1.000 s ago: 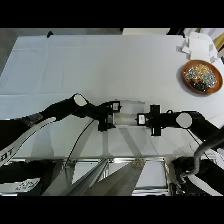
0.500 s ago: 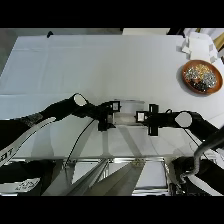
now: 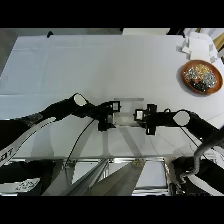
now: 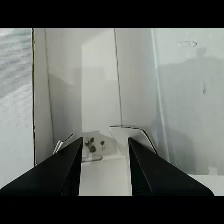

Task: Fold the box and place the chain.

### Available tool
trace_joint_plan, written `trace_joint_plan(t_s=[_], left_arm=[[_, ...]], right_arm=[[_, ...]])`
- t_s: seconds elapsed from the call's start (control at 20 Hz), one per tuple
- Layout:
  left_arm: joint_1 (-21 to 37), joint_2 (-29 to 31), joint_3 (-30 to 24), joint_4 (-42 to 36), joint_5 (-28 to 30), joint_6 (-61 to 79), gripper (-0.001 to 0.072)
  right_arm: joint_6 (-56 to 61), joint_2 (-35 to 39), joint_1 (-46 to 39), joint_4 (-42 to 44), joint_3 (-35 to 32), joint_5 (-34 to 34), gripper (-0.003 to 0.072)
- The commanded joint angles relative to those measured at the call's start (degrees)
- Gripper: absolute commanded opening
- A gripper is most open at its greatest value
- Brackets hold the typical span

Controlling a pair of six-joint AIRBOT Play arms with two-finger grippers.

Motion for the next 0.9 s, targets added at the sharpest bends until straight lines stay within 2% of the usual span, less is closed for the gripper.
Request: trace_joint_plan(t_s=[0.0,0.05,0.1,0.15,0.2,0.35,0.5,0.7,0.85], left_arm=[[0.04,0.04,0.02,0.00,0.00,0.02,0.0392],[0.04,0.04,0.00,0.00,0.00,0.02,0.0392],[0.04,0.04,0.02,0.00,0.00,0.02,0.0392],[0.04,0.04,0.00,0.00,0.00,0.02,0.0392],[0.04,0.04,0.00,0.00,0.00,0.02,0.0392],[0.04,0.04,0.02,0.00,0.00,0.02,0.0392],[0.04,0.04,0.02,0.00,0.00,0.02,0.0392],[0.04,0.04,0.02,0.00,0.00,0.02,0.0392],[0.04,0.04,0.00,0.00,0.00,0.02,0.0392]], right_arm=[[-0.13,-0.15,0.02,0.24,-0.02,-0.35,0.0332],[0.37,-0.15,0.02,0.24,-0.02,-0.20,0.0326],[1.38,-0.13,0.02,0.07,-0.02,0.61,0.0244],[2.73,0.00,0.02,-0.37,-0.02,1.90,0.0101],[4.63,0.52,0.02,-1.42,-0.02,3.37,0.0011],[13.53,4.26,-0.04,-3.96,-0.02,4.61,0.0011],[28.98,10.58,-0.04,-10.10,-0.02,4.59,0.0011],[64.92,20.20,-0.04,-28.17,-0.02,6.64,0.0011],[86.86,23.61,-2.45,-39.41,-0.02,14.40,0.0011]])
